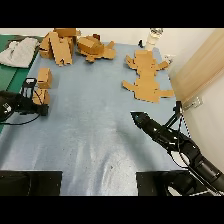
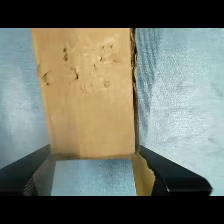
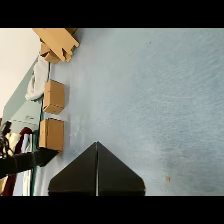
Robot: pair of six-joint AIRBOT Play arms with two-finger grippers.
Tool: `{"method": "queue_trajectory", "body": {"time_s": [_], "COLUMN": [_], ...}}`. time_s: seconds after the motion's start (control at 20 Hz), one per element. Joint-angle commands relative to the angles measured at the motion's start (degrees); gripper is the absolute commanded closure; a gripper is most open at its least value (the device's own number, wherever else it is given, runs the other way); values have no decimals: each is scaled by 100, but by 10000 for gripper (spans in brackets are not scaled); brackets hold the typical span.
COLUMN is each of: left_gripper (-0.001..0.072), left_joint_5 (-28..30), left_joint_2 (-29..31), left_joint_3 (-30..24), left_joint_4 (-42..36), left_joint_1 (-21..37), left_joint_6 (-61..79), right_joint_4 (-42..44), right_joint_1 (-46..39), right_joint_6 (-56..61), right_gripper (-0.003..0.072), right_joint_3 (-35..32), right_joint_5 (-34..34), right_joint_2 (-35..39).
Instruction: Fold the box.
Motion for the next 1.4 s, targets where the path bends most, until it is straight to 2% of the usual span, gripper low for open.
{"method": "queue_trajectory", "body": {"time_s": [0.0,0.15,0.3,0.35,0.45,0.5,0.65,0.8,0.9,1.05,1.2,1.35], "left_gripper": [3,3,4,36,632,694,696,696,696,696,696,695], "left_joint_5": [575,1003,1010,1043,1263,1285,822,267,326,553,551,549], "left_joint_2": [494,1167,1696,1753,1735,1694,1421,855,396,-175,-407,-415], "left_joint_3": [227,428,444,442,442,442,442,446,540,817,1156,1257], "left_joint_4": [306,55,-1169,-1537,-2138,-2367,-2876,-3075,-3272,-4030,-4183,-4223], "left_joint_1": [2,-9,-15,-76,-428,-730,-1703,-2444,-2710,-2983,-3261,-3440], "left_joint_6": [-81,-216,-166,37,841,1095,1080,1082,1102,1652,1665,1655], "right_joint_4": [-96,-138,-136,-138,-138,-138,-133,-133,-131,-131,55,131], "right_joint_1": [4,2,2,2,0,0,0,2,2,4,15,15], "right_joint_6": [0,-2,-103,-103,-103,-127,-507,-1244,-1950,-2765,-3073,-3053], "right_gripper": [681,681,681,680,681,681,681,681,681,681,681,680], "right_joint_3": [4,4,4,4,9,26,264,874,1429,2334,2887,3018], "right_joint_5": [208,216,295,323,387,439,710,1609,2409,3381,3464,3414], "right_joint_2": [-2,-2,-20,-55,-221,-339,-857,-1506,-1976,-2820,-3397,-3491]}}
